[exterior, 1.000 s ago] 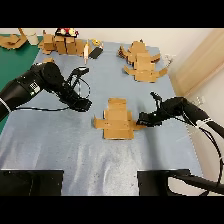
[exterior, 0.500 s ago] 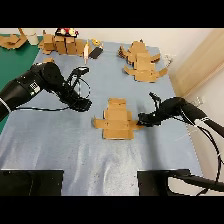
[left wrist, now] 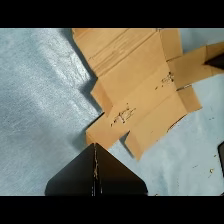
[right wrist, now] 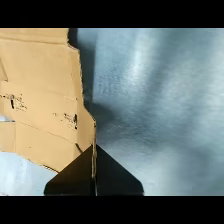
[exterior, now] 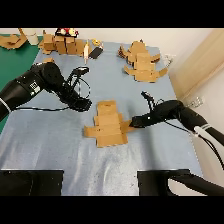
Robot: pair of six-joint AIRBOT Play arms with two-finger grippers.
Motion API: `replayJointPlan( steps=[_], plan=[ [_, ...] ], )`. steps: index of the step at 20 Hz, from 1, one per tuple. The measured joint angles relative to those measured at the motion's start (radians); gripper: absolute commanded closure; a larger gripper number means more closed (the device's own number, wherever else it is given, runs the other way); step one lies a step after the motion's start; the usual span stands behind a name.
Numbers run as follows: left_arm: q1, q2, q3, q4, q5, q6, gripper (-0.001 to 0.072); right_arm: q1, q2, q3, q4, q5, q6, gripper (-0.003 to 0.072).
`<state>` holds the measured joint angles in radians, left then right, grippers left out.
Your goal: Fold the box.
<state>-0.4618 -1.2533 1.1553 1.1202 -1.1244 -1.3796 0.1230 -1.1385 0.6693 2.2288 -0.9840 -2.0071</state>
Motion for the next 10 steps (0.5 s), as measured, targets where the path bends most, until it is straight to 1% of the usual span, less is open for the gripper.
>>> replayJointPlan(
  steps=[5,7,10],
  plan=[
    [0.000,0.000,0.000,-0.008,-0.012,0.031,0.0698,0.080,0.183,-0.170,0.092,0.147,-0.017,0.0690],
    [0.000,0.000,-0.005,-0.028,0.011,0.069,0.0698,0.116,0.250,-0.230,0.117,0.197,-0.008,0.0689],
    [0.015,0.000,-0.030,-0.055,0.058,0.109,0.0698,0.175,0.328,-0.297,0.135,0.239,0.028,0.0689]
  ],
)
